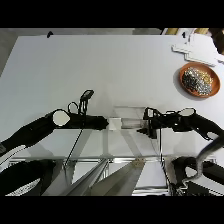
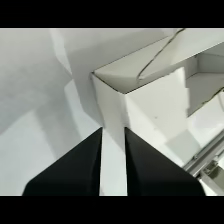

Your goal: Fold the box and place the chain.

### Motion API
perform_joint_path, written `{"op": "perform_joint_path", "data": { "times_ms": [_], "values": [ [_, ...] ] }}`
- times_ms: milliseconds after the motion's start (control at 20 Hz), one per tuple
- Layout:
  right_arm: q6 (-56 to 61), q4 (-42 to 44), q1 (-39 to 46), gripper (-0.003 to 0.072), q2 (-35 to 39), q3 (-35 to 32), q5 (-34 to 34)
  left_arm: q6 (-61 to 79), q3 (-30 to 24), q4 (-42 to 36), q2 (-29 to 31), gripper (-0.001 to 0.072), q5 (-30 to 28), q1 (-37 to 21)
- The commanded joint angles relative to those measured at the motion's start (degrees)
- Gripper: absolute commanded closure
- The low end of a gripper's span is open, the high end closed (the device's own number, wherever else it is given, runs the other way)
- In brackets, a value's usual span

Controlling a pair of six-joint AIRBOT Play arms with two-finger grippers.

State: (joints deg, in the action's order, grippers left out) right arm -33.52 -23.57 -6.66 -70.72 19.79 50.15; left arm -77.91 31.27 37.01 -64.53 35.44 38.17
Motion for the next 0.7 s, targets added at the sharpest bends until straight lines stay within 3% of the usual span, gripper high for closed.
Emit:
{"op": "perform_joint_path", "data": {
  "times_ms": [0,50,250,550,650],
  "values": [
    [0.0,0.0,0.0,0.0347,0.0,0.0,0.0,0.3,2.3,0.1,-0.2,0.0536,0.9,0.2],
    [0.0,0.0,0.0,0.0347,0.0,0.0,0.0,0.3,3.0,0.4,-1.1,0.0534,1.4,0.2],
    [0.0,0.0,0.0,0.0347,0.0,0.0,0.0,-0.2,6.3,2.5,-6.9,0.0412,4.0,2.7],
    [0.0,0.0,0.0,0.0347,0.0,0.0,0.0,-6.3,11.3,8.0,-7.9,0.0408,6.7,4.0],
    [0.0,0.0,0.0,0.0347,0.0,0.0,0.0,-10.8,11.3,10.7,-8.0,0.0322,6.8,4.0]
  ]
}}
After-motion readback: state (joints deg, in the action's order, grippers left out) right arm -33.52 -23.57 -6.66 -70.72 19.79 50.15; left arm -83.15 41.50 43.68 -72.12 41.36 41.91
